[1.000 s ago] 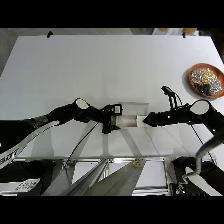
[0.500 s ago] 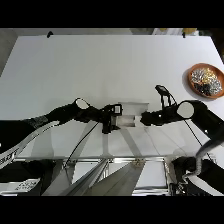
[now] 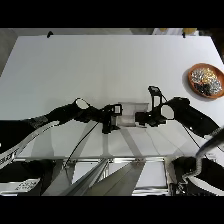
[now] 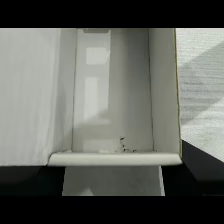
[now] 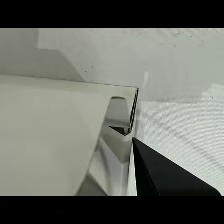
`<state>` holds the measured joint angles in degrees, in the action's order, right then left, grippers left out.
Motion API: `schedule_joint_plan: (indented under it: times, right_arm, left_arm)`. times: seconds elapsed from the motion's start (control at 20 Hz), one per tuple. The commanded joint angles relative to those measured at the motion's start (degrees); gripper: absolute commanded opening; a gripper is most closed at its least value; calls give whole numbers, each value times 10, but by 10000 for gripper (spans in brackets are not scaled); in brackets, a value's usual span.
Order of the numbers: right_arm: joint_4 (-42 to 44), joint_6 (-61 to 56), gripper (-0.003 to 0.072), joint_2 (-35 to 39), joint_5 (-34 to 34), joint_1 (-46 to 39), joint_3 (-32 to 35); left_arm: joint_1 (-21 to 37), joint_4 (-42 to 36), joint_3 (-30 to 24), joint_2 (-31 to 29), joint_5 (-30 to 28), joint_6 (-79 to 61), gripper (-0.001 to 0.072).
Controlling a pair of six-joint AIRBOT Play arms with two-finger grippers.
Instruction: Fold the box and place the chain.
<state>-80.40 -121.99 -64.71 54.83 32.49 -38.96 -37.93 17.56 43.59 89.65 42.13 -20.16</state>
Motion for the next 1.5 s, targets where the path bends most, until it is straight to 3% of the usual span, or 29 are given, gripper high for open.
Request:
schedule_joint_plan:
  times: [0.0,0.45,0.75,0.95,1.1,1.2,1.45]
  right_arm:
    - [-23,-55,360,-19,5,10,-5]
    - [-40,-55,357,-87,38,12,-50]
    - [-50,-55,232,-94,43,26,-50]
    - [-51,-30,18,-94,46,26,-50]
    - [-63,-5,25,-93,46,26,-50]
    - [-73,-5,269,-93,47,26,-50]
    - [-105,5,289,-93,46,26,-50]
  left_arm:
    - [0,0,0,0,1,0,314]
    - [0,0,0,0,1,0,314]
    - [0,0,0,0,1,0,314]
    - [0,0,0,0,1,0,314]
    - [0,0,0,0,1,0,314]
    - [0,0,0,0,1,0,314]
    - [0,0,0,0,1,0,314]
